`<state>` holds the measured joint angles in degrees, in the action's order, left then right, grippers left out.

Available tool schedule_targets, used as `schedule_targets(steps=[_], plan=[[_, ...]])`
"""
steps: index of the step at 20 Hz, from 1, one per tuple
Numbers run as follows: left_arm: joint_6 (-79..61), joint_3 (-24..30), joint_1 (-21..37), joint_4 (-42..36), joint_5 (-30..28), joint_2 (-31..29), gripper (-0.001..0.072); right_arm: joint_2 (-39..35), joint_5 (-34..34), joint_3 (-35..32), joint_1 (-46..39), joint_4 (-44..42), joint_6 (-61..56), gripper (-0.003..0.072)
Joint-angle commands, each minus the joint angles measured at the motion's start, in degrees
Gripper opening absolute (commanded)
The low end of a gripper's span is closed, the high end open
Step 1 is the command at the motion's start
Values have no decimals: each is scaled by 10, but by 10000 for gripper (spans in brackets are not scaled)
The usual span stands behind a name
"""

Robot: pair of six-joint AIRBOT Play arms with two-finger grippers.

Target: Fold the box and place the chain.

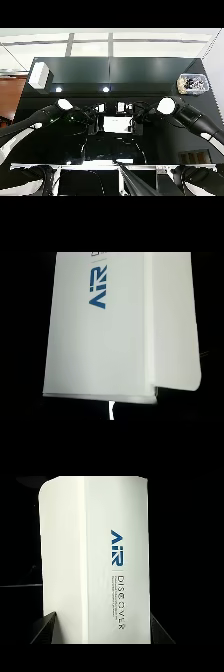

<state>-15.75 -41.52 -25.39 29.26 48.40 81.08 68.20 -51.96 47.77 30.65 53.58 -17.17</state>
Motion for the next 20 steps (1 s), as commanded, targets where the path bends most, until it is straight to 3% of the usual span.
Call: schedule_targets(steps=[1, 7, 8, 9, 10, 12, 13, 14, 20], plan=[[-1, 0, 0, 0, 1, 0, 295, -2, 9, 0, 1, 5, -2, 720], [-1, 0, 0, 0, 2, 0, 296, -17, 17, 0, 0, 5, -17, 719], [-1, 0, 0, 0, 2, 0, 296, -17, 20, 0, 0, 5, -22, 603], [-1, 0, 0, 0, 2, 0, 296, -17, 23, 1, 0, 4, -30, 542], [-1, 0, 0, 0, 2, 0, 296, -17, 23, 0, 1, 4, -32, 541], [-1, 0, 0, 0, 3, 0, 296, -17, 27, 1, 0, 4, -49, 421], [-1, 0, 0, 0, 3, 0, 296, -17, 30, 1, 0, 4, -60, 420], [-1, 0, 0, 0, 3, 0, 296, -17, 30, 1, 0, 4, -63, 321], [-1, 0, 0, 0, 3, 0, 296, -17, 23, 0, 1, 4, -67, 303]])
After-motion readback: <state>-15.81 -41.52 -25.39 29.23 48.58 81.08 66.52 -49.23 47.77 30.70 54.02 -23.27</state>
